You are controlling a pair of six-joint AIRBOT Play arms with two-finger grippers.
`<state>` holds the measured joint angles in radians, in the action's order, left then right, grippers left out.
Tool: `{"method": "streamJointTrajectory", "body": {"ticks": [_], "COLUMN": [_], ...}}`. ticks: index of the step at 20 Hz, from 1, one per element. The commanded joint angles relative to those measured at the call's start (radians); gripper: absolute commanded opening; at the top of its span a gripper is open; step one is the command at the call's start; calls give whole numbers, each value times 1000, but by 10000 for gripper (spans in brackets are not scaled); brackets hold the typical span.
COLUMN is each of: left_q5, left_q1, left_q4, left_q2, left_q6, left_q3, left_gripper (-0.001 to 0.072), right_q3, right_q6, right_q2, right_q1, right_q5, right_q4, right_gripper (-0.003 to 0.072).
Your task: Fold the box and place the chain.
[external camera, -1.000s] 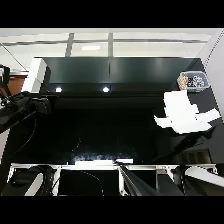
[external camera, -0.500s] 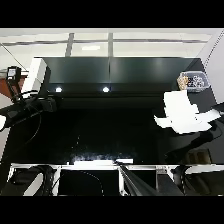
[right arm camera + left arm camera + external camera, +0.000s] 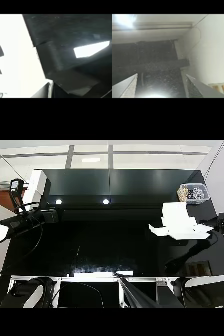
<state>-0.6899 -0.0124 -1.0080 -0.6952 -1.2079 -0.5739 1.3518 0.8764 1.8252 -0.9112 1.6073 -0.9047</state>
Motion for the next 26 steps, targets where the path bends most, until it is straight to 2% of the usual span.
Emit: {"method": "streamJointTrajectory", "body": {"ticks": [1, 5, 7, 9, 13, 17, 19, 21, 22, 23, 26], "left_q5": [0, -14, -68, -90, -12, 64, 69, 56, 48, 44, 17], "left_q1": [1, 0, -16, -70, -218, -330, -364, -387, -391, -392, -386], "left_q4": [7, 8, 15, 14, 46, 149, 207, 260, 311, 371, 404], "left_q2": [-1, -1, -1, -4, -33, -87, -134, -193, -224, -257, -356], "left_q6": [0, 0, 17, 34, 28, 19, -7, -43, -74, -81, -82], "left_q3": [0, 0, -5, -4, -4, -4, -4, -4, -4, -4, -4], "left_gripper": [711, 711, 710, 710, 709, 710, 710, 709, 710, 710, 710], "right_q3": [-5, -85, -168, -299, -517, -732, -855, -948, -974, -995, -1012], "right_q6": [-18, -22, -19, -9, -5, -5, -17, -30, -28, -19, -4], "right_q2": [-31, -160, -257, -368, -608, -859, -971, -1033, -1037, -1037, -1037], "right_q1": [39, 109, 153, 232, 472, 687, 804, 909, 954, 1003, 1125], "right_q5": [48, -5, -90, -180, -377, -613, -742, -816, -813, -804, -843], "right_q4": [15, 32, 72, 136, 219, 388, 418, 417, 408, 396, 396], "right_gripper": [43, 42, 43, 42, 42, 42, 42, 42, 42, 42, 42]}}
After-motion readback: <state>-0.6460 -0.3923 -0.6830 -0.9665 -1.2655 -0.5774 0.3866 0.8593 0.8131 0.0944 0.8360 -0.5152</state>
